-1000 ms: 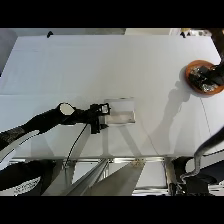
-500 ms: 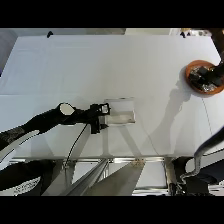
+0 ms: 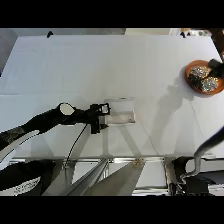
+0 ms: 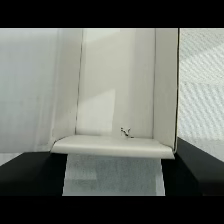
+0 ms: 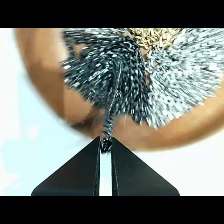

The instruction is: Fold the box and place the chain.

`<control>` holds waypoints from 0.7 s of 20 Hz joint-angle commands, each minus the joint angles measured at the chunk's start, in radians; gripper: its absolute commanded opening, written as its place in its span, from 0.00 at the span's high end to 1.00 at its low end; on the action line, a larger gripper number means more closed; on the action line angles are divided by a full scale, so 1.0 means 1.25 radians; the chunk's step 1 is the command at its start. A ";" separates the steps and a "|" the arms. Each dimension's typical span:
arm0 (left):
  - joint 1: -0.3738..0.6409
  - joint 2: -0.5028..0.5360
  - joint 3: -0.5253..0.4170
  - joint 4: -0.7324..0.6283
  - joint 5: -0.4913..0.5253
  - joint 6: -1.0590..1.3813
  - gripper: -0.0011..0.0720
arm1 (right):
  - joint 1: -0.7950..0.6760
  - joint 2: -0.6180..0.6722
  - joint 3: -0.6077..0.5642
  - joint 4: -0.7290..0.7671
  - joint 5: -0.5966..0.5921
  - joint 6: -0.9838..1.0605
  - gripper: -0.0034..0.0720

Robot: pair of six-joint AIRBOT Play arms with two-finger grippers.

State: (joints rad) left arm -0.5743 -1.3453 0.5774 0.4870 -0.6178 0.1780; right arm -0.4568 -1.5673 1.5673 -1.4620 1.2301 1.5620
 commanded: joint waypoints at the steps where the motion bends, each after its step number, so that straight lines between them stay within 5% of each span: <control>1: -0.001 0.000 0.000 0.000 0.000 0.000 0.97 | 0.000 0.158 0.000 0.004 0.092 -0.073 0.93; 7: -0.001 0.000 0.000 0.000 0.000 0.000 0.97 | 0.025 0.381 0.000 0.122 0.162 -0.107 0.93; 14: -0.001 0.000 0.000 0.000 0.000 0.000 0.97 | 0.227 0.531 -0.001 0.129 0.218 -0.104 0.93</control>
State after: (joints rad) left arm -0.5743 -1.3453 0.5774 0.4873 -0.6182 0.1780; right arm -0.2707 -0.9733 1.5665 -1.3136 1.4651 1.4330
